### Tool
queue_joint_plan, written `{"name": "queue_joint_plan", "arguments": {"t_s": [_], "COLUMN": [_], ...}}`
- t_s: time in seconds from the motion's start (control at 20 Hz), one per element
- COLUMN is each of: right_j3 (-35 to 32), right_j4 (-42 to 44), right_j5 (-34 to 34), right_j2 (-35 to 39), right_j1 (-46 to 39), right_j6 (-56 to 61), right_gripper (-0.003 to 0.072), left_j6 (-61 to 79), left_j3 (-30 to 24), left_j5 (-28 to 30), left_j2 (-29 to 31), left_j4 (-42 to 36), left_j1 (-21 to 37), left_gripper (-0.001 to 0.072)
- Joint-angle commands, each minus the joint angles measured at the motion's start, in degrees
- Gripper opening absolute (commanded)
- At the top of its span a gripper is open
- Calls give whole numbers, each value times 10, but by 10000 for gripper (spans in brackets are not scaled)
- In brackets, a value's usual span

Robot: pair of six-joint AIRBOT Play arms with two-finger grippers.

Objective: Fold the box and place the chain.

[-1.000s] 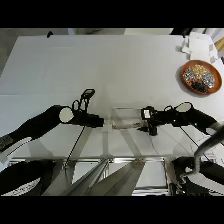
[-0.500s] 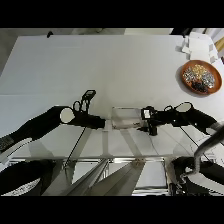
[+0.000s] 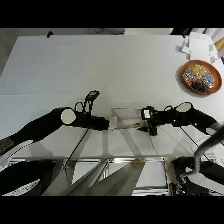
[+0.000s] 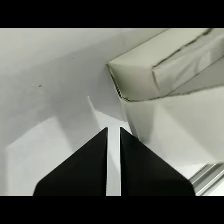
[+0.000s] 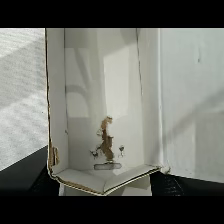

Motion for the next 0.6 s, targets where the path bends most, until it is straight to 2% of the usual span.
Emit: {"name": "queue_joint_plan", "arguments": {"t_s": [0.0,0.15,0.2,0.25,0.55], "right_j3": [0,0,0,0,0], "right_j4": [0,0,0,0,0], "right_j5": [0,0,0,0,0], "right_j2": [0,0,0,0,0], "right_j1": [0,0,0,0,0], "right_j6": [0,0,0,0,0], "right_gripper": [459,459,459,459,459], "left_j6": [6,5,3,3,3], "left_j3": [1,1,1,1,1], "left_j5": [24,26,26,26,26], "left_j2": [18,28,28,28,28], "left_j4": [-10,-11,-10,-11,-12], "left_j1": [-8,-7,-8,-8,-8], "left_gripper": [91,93,109,161,161]}}
